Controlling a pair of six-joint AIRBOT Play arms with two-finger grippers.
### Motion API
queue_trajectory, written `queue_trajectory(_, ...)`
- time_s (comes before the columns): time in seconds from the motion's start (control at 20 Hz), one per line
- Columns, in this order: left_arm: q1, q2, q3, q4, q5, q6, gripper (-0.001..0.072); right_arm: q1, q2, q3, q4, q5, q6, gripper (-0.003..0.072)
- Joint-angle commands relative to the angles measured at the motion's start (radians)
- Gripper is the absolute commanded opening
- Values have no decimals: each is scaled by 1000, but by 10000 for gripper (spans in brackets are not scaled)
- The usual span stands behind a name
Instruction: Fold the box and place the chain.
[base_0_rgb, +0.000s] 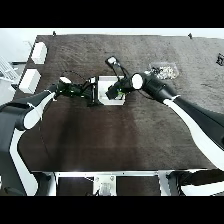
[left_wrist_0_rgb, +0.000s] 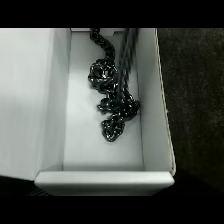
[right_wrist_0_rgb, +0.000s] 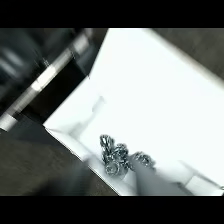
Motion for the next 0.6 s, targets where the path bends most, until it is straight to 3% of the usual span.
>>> queue_trajectory(0.0,1,0,0,0,1,0,458,-16,-50,-15,-7,-25,-9,422)
queue_trajectory(0.3,1,0,0,0,0,0,458,-107,89,102,-120,-14,1,422)
queue_trajectory(0.55,1,0,0,0,0,0,458,-361,134,63,-167,-15,227,424)
